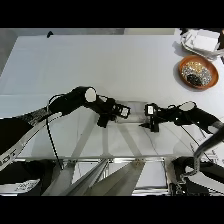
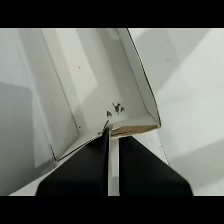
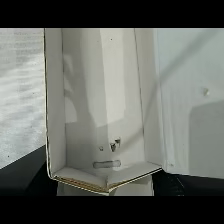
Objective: Fold the box and place the chain.
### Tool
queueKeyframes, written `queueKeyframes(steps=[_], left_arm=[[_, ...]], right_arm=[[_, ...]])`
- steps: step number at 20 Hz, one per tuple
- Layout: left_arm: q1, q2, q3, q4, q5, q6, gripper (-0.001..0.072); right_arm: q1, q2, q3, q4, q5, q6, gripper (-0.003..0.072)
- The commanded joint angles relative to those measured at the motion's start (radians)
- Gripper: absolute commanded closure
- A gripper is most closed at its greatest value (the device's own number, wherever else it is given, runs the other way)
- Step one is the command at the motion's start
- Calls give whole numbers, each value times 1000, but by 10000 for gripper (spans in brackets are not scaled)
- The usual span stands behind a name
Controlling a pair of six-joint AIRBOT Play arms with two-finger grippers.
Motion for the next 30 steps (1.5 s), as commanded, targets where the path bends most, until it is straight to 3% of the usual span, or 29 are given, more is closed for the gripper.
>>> queueKeyframes(steps=[1, 7, 9, 11, 12, 13, 14, 19, 21, 22, 24, 30], left_arm=[[-19, -2, 0, -24, 48, 0, 639], [-56, -29, -3, -36, 83, -4, 615], [-67, -31, -3, -53, 101, -4, 550], [-71, -32, -3, -60, 101, -4, 549], [-71, -32, -3, -60, 99, -5, 518], [-71, -32, -3, -61, 100, -5, 440], [-71, -32, -3, -64, 100, -5, 424], [-71, -32, -3, -75, 99, -5, 416], [-71, -32, -3, -75, 93, -5, 425], [-71, -32, -3, -74, 93, -5, 486], [-70, -32, -3, -74, 93, -5, 693], [-71, -32, -4, -75, 94, -5, 672]], right_arm=[[0, 1, 1, 0, 1, -1, 274], [0, 1, 1, 0, 2, -1, 274], [0, 1, 1, 0, 2, -1, 274], [0, 1, 1, 0, 2, -1, 274], [0, 1, 1, 0, 2, -1, 274], [0, 1, 1, 0, 2, -1, 274], [0, 1, 1, 0, 2, -1, 274], [0, 1, 1, 0, 2, -1, 274], [0, 1, 1, 0, 2, -1, 274], [0, 1, 1, 0, 2, -1, 274], [0, 1, 1, 0, 2, -1, 274], [0, 1, 1, 0, 2, -1, 274]])
